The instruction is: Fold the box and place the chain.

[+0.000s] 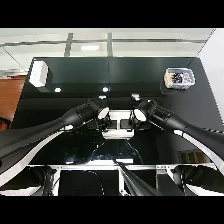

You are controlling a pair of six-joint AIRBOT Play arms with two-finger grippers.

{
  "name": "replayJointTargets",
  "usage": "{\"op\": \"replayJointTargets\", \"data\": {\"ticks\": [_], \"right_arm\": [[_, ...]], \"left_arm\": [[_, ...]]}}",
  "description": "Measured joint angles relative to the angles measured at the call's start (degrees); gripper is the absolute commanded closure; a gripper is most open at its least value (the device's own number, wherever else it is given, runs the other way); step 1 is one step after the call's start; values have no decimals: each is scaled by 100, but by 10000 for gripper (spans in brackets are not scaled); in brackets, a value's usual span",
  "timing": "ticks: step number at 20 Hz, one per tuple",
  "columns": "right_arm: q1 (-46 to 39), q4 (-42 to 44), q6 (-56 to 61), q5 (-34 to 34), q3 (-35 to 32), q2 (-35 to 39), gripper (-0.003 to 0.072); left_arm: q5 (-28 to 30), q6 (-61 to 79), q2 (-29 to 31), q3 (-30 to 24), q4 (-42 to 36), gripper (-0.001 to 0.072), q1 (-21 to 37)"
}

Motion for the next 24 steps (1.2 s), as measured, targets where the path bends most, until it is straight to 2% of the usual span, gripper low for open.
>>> {"op": "replayJointTargets", "data": {"ticks": [1, 5, 6, 7, 12, 13, 15, 21, 22, 23, 24], "right_arm": [[2, 26, 4, -4, 0, -13, 669], [7, 28, -20, 15, 11, -48, 664], [7, 37, -35, 22, 11, -59, 508], [7, 39, -63, 15, 0, -76, 438], [7, 107, -122, 39, 4, -81, 442], [7, 120, -127, 28, 7, -96, 463], [7, 125, -144, 39, 4, -133, 669], [7, 144, -142, 2, 11, -170, 666], [7, 140, -144, -4, 11, -173, 539], [7, 116, -170, -74, 7, -177, 374], [7, 79, -170, -55, 20, -162, 361]], "left_arm": [[-4, 0, -2, 0, 0, 681, 0], [-20, -20, 0, 2, -13, 681, 0], [-17, -17, 0, 2, -11, 681, 0], [-9, 2, 0, 2, 20, 681, 0], [-2, 0, 0, 2, 24, 681, 0], [-2, 0, -2, 2, 22, 681, 0], [-4, 0, -2, 2, 17, 681, 0], [-20, -20, 0, 2, -13, 681, 0], [-17, -17, 0, 2, -9, 681, 0], [0, 9, 0, 2, 22, 681, 0], [-2, 17, 0, 2, 28, 681, 0]]}}
